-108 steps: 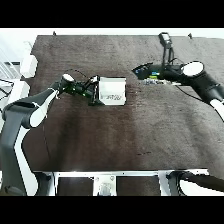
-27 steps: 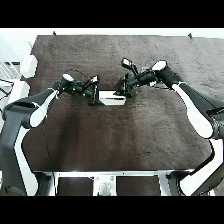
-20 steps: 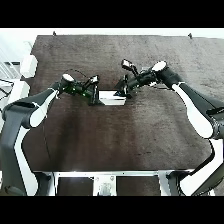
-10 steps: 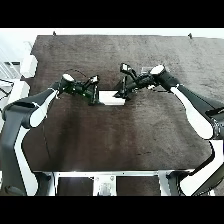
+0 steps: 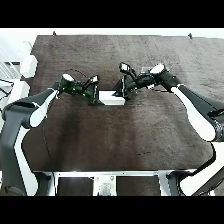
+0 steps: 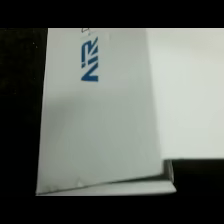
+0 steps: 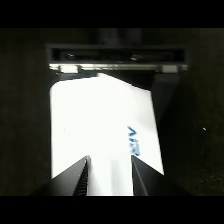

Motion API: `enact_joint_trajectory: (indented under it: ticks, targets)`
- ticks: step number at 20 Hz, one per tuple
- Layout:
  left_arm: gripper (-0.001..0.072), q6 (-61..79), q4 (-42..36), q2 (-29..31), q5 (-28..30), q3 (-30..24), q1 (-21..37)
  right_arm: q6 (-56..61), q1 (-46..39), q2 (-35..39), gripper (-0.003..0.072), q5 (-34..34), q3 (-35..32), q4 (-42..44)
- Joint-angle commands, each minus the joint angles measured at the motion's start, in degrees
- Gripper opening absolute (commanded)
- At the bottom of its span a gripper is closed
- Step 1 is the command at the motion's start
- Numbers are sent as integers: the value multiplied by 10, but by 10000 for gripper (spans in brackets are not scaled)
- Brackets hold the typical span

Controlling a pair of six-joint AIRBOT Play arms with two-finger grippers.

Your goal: Fold the box and place the chain.

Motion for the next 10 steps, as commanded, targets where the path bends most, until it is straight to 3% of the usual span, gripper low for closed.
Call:
enact_joint_trajectory:
  ticks: [1,7,10]
  targets:
    - [377,0,0,0,0,0,0,2,-8,5,305,30,-3,11]
    - [376,0,0,0,0,0,0,8,-7,-15,305,8,-4,11]
    - [376,0,0,0,0,0,0,-10,-5,-16,417,3,-4,7]
